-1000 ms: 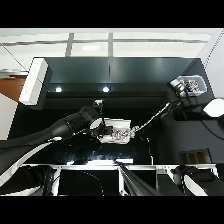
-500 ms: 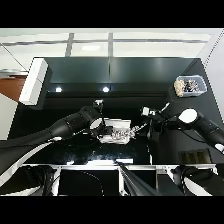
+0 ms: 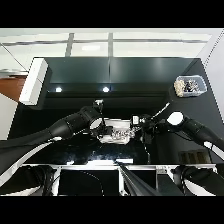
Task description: Fold the box and place the chain.
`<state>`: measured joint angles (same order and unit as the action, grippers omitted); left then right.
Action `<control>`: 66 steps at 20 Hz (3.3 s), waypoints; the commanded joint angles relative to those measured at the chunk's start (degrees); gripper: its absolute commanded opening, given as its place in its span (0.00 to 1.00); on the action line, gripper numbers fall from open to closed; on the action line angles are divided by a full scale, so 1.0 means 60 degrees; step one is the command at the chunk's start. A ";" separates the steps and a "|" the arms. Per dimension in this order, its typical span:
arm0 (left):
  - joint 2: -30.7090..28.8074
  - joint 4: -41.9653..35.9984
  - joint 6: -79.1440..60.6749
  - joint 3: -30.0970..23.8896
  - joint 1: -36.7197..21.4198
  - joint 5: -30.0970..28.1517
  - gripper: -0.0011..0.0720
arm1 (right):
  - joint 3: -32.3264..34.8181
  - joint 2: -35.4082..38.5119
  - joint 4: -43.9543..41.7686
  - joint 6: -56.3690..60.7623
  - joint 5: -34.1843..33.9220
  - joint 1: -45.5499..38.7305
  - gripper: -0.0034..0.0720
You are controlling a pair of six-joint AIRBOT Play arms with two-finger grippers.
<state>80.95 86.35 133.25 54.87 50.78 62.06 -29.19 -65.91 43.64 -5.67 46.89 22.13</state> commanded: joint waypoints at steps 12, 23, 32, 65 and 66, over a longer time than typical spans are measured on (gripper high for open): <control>0.0004 -0.0007 0.0004 0.0000 0.0000 0.0000 0.06 | 0.0007 -0.0517 -0.0007 -0.0135 0.0033 0.0084 0.49; 0.0004 -0.0007 0.0004 0.0000 0.0000 0.0004 0.06 | -0.0299 0.1534 0.0066 0.2419 0.0608 -0.0404 0.10; 0.0004 -0.0007 0.0004 0.0000 0.0000 0.0000 0.06 | -0.2790 0.3213 -0.0138 0.6211 0.3621 -0.0612 0.10; 0.0004 -0.0004 0.0004 0.0000 0.0000 -0.0004 0.06 | -0.2969 0.1752 -0.0142 0.6641 0.3355 -0.1067 0.56; 0.0004 -0.0004 0.0004 0.0000 0.0000 -0.0004 0.06 | -0.2962 0.1752 0.0339 0.6641 0.3585 -0.1519 0.56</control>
<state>80.95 86.30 133.27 54.87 50.78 62.06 -46.70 -55.70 39.35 34.09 65.71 18.39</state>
